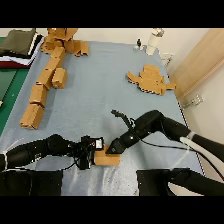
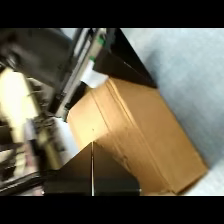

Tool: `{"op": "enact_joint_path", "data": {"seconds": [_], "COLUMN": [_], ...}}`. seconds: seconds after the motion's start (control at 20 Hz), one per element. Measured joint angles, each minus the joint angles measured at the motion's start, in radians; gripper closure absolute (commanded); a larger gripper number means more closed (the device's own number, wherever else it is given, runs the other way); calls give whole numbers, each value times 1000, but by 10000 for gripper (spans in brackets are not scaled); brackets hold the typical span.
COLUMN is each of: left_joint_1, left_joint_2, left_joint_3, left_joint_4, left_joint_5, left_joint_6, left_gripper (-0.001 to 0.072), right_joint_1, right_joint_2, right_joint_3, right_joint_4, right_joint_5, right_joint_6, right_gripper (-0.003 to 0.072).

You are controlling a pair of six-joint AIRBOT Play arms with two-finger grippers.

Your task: Fold the box.

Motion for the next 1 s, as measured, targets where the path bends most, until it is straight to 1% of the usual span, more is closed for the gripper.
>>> {"op": "enact_joint_path", "data": {"seconds": [0.2, 0.35, 0.5, 0.7, 1.0], "left_joint_1": [0, 0, 0, 0, 0], "left_joint_2": [0, 0, 0, 0, 0], "left_joint_3": [0, 0, 0, 0, 0], "left_joint_4": [0, 0, 0, 0, 0], "left_joint_5": [0, 0, 0, 0, 0], "left_joint_6": [0, 0, 0, 0, 0], "left_gripper": [297, 297, 297, 298, 297], "right_joint_1": [38, 82, 164, 309, 550], "right_joint_2": [170, 282, 367, 430, 470], "right_joint_3": [-65, -84, -104, -154, -192], "right_joint_4": [-89, -182, -293, -468, -752], "right_joint_5": [166, 257, 341, 459, 618], "right_joint_6": [-24, -29, 4, 95, 235], "right_gripper": [685, 685, 684, 684, 684]}}
